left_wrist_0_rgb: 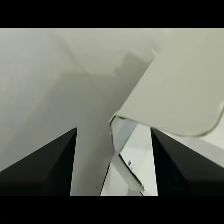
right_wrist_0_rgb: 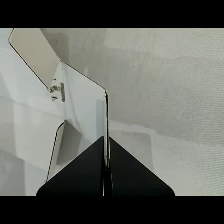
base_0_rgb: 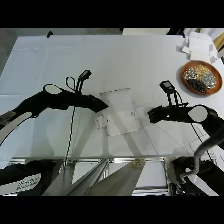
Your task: Fold the box and place the chain.
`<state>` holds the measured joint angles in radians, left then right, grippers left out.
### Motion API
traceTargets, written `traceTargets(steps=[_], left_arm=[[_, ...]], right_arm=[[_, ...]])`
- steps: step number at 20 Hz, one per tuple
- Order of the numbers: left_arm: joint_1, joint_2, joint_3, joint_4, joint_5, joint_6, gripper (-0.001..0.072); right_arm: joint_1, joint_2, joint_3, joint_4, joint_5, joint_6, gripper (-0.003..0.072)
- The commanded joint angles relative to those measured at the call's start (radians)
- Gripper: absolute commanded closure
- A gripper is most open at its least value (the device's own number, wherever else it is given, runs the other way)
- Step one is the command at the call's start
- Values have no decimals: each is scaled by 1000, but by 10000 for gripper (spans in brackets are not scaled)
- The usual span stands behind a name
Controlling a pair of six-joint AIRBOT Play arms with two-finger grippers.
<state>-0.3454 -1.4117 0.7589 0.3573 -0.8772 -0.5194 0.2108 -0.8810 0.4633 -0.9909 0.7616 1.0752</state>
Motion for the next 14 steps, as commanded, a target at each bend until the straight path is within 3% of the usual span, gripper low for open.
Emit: traceTargets(steps=[1, 5, 7, 13, 14], left_arm=[[-30, -32, 0, -66, 30, 135, 201], [-60, -68, 0, -71, -12, 190, 230], [-60, -76, 0, -72, -43, 209, 315], [-58, -76, 0, -31, -37, 210, 701], [-58, -76, 0, -14, -34, 216, 704]], right_arm=[[1, 1, 0, 0, 0, 0, 668], [1, 1, 0, 1, 0, 1, 668], [1, 1, 0, 1, 0, 1, 667], [1, 1, 0, 1, 6, 2, 668], [1, 1, 0, 1, 8, 2, 668]])
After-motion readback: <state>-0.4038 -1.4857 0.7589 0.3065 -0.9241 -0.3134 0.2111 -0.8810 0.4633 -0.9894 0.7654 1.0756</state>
